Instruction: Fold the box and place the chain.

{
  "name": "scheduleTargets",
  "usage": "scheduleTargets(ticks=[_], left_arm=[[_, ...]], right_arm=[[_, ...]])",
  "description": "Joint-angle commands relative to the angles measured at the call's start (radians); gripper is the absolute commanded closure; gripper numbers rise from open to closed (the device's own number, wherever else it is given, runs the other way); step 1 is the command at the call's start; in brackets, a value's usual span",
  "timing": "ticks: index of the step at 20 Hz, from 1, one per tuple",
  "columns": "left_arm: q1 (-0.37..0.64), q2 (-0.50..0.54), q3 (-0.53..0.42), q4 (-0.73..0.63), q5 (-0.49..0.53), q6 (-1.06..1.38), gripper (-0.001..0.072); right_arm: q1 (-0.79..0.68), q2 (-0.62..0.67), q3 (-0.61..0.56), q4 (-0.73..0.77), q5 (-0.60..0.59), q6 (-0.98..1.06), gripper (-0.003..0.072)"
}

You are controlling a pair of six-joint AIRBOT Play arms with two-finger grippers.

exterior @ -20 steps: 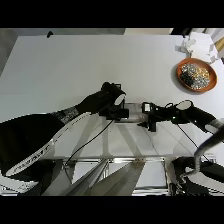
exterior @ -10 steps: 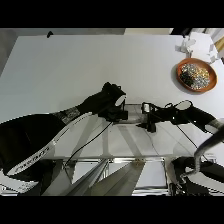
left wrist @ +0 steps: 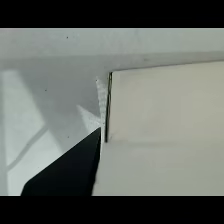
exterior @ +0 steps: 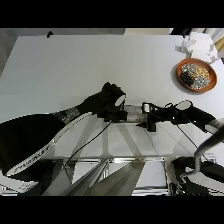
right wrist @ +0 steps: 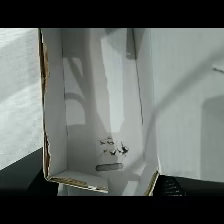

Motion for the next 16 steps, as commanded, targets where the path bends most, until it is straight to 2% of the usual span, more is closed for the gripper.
scheduleTargets(ticks=[1,7,10,12,13,15,16], left_arm=[[0.009,0.030,0.001,-0.011,-0.015,0.085,0.0534],[0.045,0.168,0.001,-0.059,-0.027,0.260,0.0534],[0.072,0.243,0.001,-0.101,-0.075,0.376,0.0514],[0.094,0.294,0.000,-0.099,-0.122,0.494,0.0264],[0.108,0.322,0.000,-0.098,-0.141,0.579,0.0182],[0.133,0.372,-0.010,-0.104,-0.166,0.781,0.0181],[0.139,0.408,-0.047,-0.105,-0.167,0.895,0.0180]], right_arm=[[0.000,0.000,0.000,-0.001,0.003,0.002,0.0373],[0.000,0.000,0.000,-0.001,0.003,0.002,0.0373],[0.000,0.000,0.000,-0.001,0.003,0.002,0.0373],[0.000,0.000,0.000,-0.001,0.003,0.002,0.0373],[0.000,0.000,0.000,-0.001,0.003,0.002,0.0373],[0.000,0.000,0.000,-0.001,0.003,0.002,0.0373],[0.000,0.000,0.000,-0.001,0.003,0.002,0.0373]])
